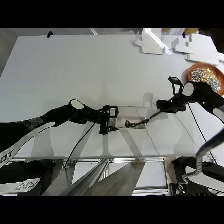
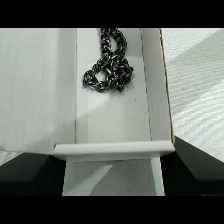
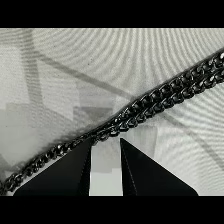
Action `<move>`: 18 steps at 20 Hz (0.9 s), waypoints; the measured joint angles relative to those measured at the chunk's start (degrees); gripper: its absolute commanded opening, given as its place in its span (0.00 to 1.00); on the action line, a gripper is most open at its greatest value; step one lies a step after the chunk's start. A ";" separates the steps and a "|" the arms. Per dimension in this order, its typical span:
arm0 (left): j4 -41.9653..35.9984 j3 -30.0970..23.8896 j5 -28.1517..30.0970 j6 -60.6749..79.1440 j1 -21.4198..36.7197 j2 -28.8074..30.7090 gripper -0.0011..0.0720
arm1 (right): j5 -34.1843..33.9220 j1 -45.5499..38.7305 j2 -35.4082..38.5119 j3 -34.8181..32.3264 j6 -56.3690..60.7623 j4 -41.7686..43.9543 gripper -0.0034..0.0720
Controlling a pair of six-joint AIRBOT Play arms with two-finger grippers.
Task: Fold the box and place the chain.
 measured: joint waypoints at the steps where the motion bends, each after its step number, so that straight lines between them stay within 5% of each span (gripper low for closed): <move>1: 0.02 0.00 0.00 0.00 0.00 0.00 0.20 | -0.04 0.00 0.00 -0.02 0.24 0.00 0.28; 6: 0.00 0.00 0.00 0.02 0.00 0.00 0.20 | -0.24 0.00 -0.72 0.00 1.31 -0.20 0.28; 9: 0.02 0.00 0.00 0.00 0.00 0.00 0.20 | -0.31 0.00 -1.27 0.00 1.49 -0.26 0.06; 18: 0.02 0.00 0.00 0.02 0.00 0.00 0.20 | 3.37 0.15 5.53 -0.02 -1.70 -2.36 0.06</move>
